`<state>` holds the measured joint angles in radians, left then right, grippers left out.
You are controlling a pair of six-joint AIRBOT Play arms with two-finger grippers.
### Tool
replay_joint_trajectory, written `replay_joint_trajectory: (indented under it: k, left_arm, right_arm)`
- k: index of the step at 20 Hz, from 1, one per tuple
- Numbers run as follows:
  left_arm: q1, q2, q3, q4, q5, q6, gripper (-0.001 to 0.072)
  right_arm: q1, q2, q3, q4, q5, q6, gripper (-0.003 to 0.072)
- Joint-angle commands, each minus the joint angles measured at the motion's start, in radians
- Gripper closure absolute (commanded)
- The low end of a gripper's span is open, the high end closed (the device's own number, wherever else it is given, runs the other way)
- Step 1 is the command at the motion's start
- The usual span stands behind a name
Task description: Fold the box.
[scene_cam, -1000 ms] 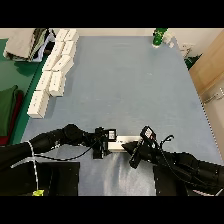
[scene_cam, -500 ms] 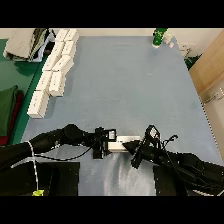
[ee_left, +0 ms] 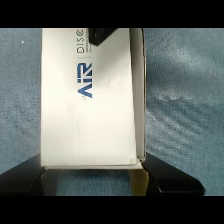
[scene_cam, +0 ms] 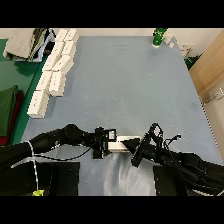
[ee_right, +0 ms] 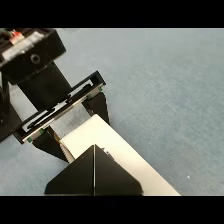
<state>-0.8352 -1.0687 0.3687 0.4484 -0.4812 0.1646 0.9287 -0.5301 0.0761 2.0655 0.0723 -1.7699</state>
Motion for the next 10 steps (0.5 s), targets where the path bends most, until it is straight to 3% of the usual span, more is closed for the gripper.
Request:
replay_joint_trajectory:
  k: [1, 4, 7, 10]
  left_arm:
    - [0.000, 0.001, 0.000, 0.000, 0.000, 0.000, 0.0303]
    - [0.000, 0.001, 0.000, 0.000, 0.000, 0.000, 0.0303]
    - [0.000, 0.001, 0.000, 0.000, 0.000, 0.000, 0.0303]
    - [0.000, 0.001, 0.000, 0.000, 0.000, 0.000, 0.0303]
  right_arm:
    - [-0.035, 0.002, 0.049, 0.000, -0.116, 0.000, 0.0683]
    - [-0.128, 0.002, 0.145, -0.029, -0.351, 0.000, 0.0683]
    - [-0.263, 0.000, 0.255, -0.196, -0.591, 0.024, 0.0683]
    - [-0.411, -0.003, 0.362, -0.428, -0.758, 0.255, 0.0683]
